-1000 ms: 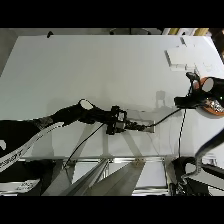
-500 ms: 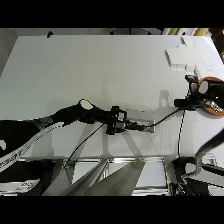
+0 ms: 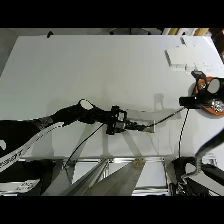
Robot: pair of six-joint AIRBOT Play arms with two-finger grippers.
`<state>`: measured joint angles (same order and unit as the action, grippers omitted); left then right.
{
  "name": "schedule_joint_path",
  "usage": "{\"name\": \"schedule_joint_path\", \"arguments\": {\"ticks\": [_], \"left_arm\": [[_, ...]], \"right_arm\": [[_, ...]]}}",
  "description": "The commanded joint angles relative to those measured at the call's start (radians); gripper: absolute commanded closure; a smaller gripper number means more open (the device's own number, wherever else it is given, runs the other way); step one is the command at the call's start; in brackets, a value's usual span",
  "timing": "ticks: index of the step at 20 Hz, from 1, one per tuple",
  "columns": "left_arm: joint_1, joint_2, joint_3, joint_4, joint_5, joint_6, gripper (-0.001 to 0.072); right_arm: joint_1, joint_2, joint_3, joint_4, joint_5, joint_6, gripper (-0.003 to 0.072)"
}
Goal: Fold the box and place the chain.
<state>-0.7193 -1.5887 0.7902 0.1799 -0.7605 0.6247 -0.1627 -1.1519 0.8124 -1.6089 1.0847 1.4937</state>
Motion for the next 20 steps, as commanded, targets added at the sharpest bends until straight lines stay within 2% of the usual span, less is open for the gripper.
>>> {"name": "schedule_joint_path", "arguments": {"ticks": [1, 4, 8, 11, 14, 20], "left_arm": [[0.001, 0.000, 0.000, 0.000, 0.000, 0.000, 0.0641], [0.001, 0.000, 0.000, 0.000, 0.000, 0.000, 0.0641], [0.001, 0.000, 0.000, 0.000, 0.000, 0.000, 0.0641], [0.001, 0.000, 0.000, 0.000, 0.000, 0.000, 0.0641], [0.001, 0.000, 0.000, 0.000, 0.000, 0.000, 0.0641], [0.001, 0.000, 0.000, 0.000, 0.000, 0.000, 0.0641]], "right_arm": [[0.000, 0.185, 0.001, 0.111, 0.132, -0.048, 0.0667], [0.021, 0.355, 0.001, 0.280, 0.264, -0.118, 0.0667], [0.137, 0.538, 0.000, 0.419, 0.348, -0.171, 0.0667], [0.222, 0.604, -0.001, 0.532, 0.344, -0.171, 0.0667], [0.291, 0.606, -0.002, 0.634, 0.329, -0.172, 0.0666], [0.438, 0.605, -0.002, 0.730, 0.186, -0.193, 0.0666]]}}
